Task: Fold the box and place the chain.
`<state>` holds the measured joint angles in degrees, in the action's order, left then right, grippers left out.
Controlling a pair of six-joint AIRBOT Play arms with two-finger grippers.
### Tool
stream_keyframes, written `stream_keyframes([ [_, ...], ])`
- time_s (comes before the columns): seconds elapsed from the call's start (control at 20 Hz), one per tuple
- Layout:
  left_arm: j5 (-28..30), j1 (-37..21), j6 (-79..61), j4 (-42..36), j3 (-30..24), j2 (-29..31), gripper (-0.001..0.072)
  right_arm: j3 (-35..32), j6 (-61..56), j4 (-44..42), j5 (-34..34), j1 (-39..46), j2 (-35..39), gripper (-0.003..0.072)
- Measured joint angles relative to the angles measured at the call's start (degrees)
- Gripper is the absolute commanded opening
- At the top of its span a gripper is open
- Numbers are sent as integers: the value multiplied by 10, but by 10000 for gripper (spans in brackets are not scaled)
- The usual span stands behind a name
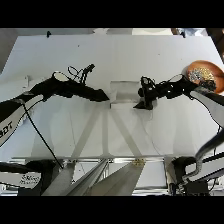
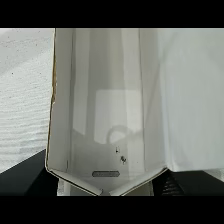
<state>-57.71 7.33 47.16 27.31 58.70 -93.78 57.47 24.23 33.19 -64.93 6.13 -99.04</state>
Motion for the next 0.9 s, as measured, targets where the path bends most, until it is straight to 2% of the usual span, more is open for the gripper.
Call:
stream_keyframes([
  [0.15,-7,3,-35,-28,0,0,507,0,0,0,0,0,0,516],
  [0.2,-6,5,-47,-37,0,0,527,0,0,0,0,0,0,516],
  [0.5,10,26,-112,-63,0,-8,530,0,0,0,0,0,0,516],
  [0.55,11,28,-118,-64,0,-10,551,0,0,0,0,0,0,516],
  [0.6,11,31,-123,-66,0,-14,630,0,0,0,-1,0,0,516],
  [0.65,10,33,-127,-67,0,-17,660,0,0,0,-1,0,0,516],
  [0.9,10,42,-134,-78,0,-32,653,0,0,1,-1,0,0,516],
])
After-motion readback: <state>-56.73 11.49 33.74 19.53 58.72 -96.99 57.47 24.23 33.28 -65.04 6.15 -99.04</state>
